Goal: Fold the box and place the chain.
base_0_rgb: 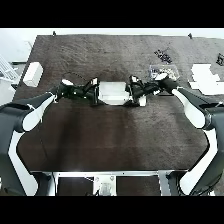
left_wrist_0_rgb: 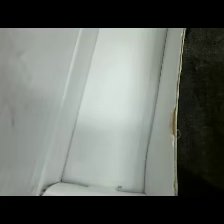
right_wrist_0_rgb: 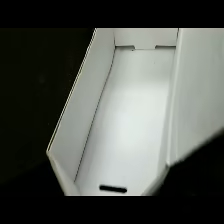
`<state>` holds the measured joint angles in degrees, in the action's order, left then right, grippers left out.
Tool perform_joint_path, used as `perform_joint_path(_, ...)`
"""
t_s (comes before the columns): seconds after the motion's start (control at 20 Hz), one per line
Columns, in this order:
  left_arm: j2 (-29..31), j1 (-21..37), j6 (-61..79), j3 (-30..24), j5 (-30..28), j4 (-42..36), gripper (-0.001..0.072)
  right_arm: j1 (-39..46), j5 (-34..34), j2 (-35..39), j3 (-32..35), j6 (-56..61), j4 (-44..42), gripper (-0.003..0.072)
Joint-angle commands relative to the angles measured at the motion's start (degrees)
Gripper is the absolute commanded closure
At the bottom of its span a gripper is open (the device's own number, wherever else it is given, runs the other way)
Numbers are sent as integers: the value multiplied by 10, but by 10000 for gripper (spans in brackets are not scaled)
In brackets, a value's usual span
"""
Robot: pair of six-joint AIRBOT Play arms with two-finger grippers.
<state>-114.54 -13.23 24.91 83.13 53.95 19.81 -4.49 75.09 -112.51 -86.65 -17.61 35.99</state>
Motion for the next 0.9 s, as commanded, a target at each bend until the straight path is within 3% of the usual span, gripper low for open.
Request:
perform_joint_path(0.0,0,0,0,0,5,8,376,35,-11,24,-1,29,12,-17)
perform_joint_path(0.4,0,0,-11,0,5,9,376,73,9,38,-1,57,3,-16)
perform_joint_path(0.5,0,0,-11,0,5,9,376,72,30,52,-1,57,-28,33)
perform_joint_path(0.55,0,0,-11,0,5,9,376,71,35,61,-1,57,-40,148)
perform_joint_path(0.6,0,0,-11,0,5,9,376,71,43,71,-1,57,-45,338)
perform_joint_path(0.65,0,0,-11,0,5,9,376,71,64,79,-1,57,-58,621)
perform_joint_path(0.7,0,0,-11,0,5,9,376,68,87,81,-1,64,-83,671)
perform_joint_path(0.85,0,0,-11,0,6,8,376,36,83,78,6,76,-113,671)
